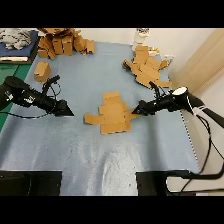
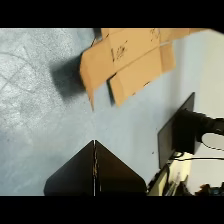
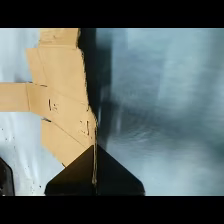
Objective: Fold the box.
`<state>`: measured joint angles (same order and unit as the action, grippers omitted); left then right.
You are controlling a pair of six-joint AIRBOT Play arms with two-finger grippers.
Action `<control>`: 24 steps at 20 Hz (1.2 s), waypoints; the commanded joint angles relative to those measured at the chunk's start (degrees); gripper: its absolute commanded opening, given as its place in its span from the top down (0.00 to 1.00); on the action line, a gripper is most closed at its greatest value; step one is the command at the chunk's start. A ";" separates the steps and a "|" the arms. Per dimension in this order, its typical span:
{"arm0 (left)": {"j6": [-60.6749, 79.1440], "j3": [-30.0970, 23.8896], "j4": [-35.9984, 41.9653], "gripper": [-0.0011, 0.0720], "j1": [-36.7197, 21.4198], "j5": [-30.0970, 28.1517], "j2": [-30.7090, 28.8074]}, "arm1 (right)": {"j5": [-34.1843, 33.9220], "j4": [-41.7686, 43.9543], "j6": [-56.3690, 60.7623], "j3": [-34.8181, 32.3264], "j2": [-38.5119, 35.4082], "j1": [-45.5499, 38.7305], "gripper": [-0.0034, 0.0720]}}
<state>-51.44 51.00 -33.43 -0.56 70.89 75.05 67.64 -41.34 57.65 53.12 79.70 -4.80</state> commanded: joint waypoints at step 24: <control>22.56 6.03 17.16 0.40 6.67 -1.18 18.97 | -29.18 2.14 -0.04 -29.77 -29.33 23.47 0.95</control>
<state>-29.76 54.68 -17.72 4.71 68.82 91.64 38.85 -39.20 57.58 23.42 49.65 18.46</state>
